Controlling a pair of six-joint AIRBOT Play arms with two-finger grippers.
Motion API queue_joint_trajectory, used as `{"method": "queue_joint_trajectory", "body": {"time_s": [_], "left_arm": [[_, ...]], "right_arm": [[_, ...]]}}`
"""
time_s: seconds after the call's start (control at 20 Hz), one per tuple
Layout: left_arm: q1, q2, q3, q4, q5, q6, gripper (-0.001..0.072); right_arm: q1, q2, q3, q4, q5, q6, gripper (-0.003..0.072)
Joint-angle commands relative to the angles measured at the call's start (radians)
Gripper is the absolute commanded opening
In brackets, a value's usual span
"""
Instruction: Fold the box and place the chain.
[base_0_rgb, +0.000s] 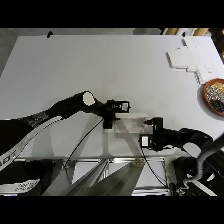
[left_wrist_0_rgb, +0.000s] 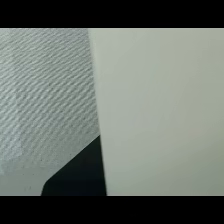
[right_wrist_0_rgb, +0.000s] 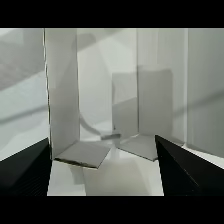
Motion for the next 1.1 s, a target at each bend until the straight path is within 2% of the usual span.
{"method": "queue_joint_trajectory", "body": {"time_s": [0.0,0.15,0.3,0.6,0.8,1.05], "left_arm": [[-0.001,-0.001,0.000,0.000,0.001,0.001,0.0012],[-0.001,-0.001,0.000,0.001,0.001,0.001,0.0012],[-0.001,-0.001,0.000,0.000,0.001,0.001,0.0012],[-0.001,-0.001,0.000,0.000,0.001,0.001,0.0012],[-0.001,-0.001,0.000,0.000,0.001,0.001,0.0012],[-0.001,-0.001,0.000,0.000,0.001,0.001,0.0012]], "right_arm": [[-0.090,-0.003,0.028,0.108,0.036,-0.095,0.0650],[-0.177,-0.020,0.047,0.164,0.095,-0.142,0.0650],[-0.243,-0.069,0.050,0.344,0.097,-0.289,0.0650],[-0.389,-0.164,0.080,0.431,0.149,-0.328,0.0651],[-0.413,-0.184,0.080,0.436,0.174,-0.389,0.0651],[-0.413,-0.270,0.080,0.573,0.178,-0.600,0.0651]]}}
